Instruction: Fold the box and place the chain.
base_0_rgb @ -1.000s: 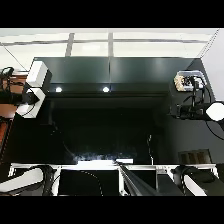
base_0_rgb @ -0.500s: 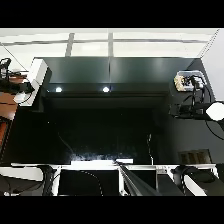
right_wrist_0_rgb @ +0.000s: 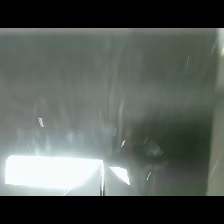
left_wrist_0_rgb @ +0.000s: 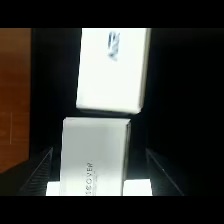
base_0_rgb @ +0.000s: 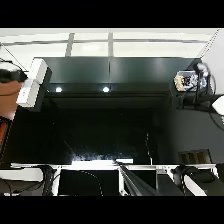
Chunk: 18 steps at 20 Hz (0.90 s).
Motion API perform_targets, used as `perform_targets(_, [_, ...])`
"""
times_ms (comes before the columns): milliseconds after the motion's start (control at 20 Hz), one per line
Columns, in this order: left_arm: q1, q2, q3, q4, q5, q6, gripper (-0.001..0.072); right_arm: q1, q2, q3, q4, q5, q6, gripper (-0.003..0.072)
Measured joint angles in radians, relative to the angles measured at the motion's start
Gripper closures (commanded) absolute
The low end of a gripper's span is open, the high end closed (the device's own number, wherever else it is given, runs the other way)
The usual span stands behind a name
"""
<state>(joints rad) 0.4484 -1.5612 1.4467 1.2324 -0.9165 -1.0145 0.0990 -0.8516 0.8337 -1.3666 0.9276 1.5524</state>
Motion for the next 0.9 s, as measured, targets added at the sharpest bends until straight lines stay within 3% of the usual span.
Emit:
perform_targets(50, [-0.002, 0.03, 0.023, 0.0, -0.038, -0.034, 0.0654, 0.003, 0.0, 0.042, -0.008, 0.004, -0.011, 0.0678])
perform_targets(100, [-0.006, 0.06, 0.039, 0.0, -0.078, -0.068, 0.0687, 0.004, 0.0, 0.079, -0.016, 0.011, -0.02, 0.0678])
perform_targets(250, [-0.037, 0.168, 0.057, -0.01, -0.214, -0.141, 0.0689, 0.007, 0.007, 0.158, -0.026, 0.069, -0.035, 0.0681])
perform_targets(400, [-0.122, 0.327, -0.043, -0.026, -0.266, -0.189, 0.0688, 0.015, 0.049, 0.164, -0.056, 0.082, -0.043, 0.0682])
perform_targets(500, [-0.223, 0.481, -0.205, -0.035, -0.204, -0.199, 0.0688, 0.022, 0.106, 0.113, -0.075, 0.003, -0.046, 0.0681])
perform_targets(700, [-0.438, 0.814, -0.644, -0.009, 0.047, -0.236, 0.0687, 0.031, 0.192, -0.072, -0.078, -0.19, -0.045, 0.0676])
perform_targets(800, [-0.487, 0.941, -0.807, 0.0, 0.135, -0.27, 0.0686, 0.032, 0.207, -0.139, -0.086, -0.234, -0.043, 0.0676])
perform_targets(900, [-0.51, 1.031, -0.909, 0.027, 0.184, -0.29, 0.0686, 0.033, 0.215, -0.176, -0.094, -0.236, -0.042, 0.0676])
